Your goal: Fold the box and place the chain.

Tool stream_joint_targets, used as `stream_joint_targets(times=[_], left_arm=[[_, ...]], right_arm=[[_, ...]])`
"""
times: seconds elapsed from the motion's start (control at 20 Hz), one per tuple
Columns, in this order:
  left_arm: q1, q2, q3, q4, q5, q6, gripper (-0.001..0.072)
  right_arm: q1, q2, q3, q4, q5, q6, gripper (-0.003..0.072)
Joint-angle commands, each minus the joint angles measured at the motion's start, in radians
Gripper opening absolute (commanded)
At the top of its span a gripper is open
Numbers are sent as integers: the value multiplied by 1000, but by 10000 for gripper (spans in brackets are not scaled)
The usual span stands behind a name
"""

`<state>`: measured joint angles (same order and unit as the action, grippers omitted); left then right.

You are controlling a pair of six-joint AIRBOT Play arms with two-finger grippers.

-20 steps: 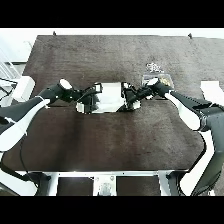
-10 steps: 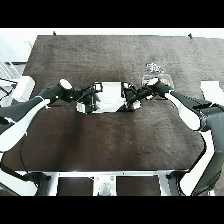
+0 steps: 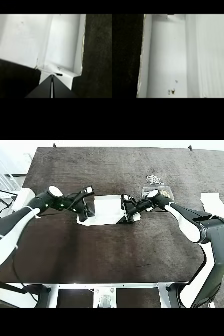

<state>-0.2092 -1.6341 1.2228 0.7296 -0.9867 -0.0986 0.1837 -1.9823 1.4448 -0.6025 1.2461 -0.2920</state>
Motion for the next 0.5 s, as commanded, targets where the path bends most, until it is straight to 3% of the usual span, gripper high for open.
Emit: stream_joint_targets(times=[0.0, 0.1, 0.45], left_arm=[[40, 74, 0, -6, -44, -199, 18], [65, 116, -10, -26, -40, -365, 17], [189, 254, -174, -7, -2, -909, 19]], right_arm=[[1, 0, 0, 0, 0, 0, 463], [1, 0, 0, 0, 0, -1, 463], [1, 0, 0, 0, 0, 0, 463]])
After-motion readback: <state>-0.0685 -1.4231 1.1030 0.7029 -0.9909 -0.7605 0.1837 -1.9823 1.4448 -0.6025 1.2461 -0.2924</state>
